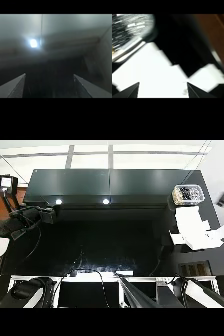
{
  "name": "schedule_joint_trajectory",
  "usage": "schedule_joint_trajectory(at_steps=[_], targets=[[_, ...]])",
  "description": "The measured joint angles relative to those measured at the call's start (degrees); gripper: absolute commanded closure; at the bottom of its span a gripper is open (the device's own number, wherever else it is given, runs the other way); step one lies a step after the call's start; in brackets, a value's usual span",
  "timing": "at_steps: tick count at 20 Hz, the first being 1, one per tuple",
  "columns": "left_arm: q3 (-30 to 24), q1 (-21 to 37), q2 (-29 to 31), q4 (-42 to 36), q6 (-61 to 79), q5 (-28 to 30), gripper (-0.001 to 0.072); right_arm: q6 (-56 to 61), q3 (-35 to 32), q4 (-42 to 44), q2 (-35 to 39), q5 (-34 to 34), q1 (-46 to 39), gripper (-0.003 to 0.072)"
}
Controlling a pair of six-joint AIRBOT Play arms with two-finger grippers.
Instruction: Fold the box and place the chain.
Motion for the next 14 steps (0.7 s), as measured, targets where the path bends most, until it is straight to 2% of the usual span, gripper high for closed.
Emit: schedule_joint_trajectory(at_steps=[3,7,10,14], targets=[[1.7,0.1,-2.3,0.0,-2.8,-4.9,-0.0001,-7.0,0.0,5.4,-3.0,2.9,-12.5,-0.0010],[2.4,-0.1,-3.9,-0.1,-4.2,-6.4,-0.0002,-21.7,0.5,15.9,-9.7,6.9,-25.2,-0.0009],[2.6,-0.1,-4.3,-0.3,-4.6,-6.6,-0.0002,-31.9,2.2,22.6,-15.9,8.9,-29.7,-0.0009],[2.7,-0.1,-4.5,-0.3,-4.9,-6.8,-0.0002,-41.4,7.9,27.8,-25.7,12.8,-30.2,-0.0007]])
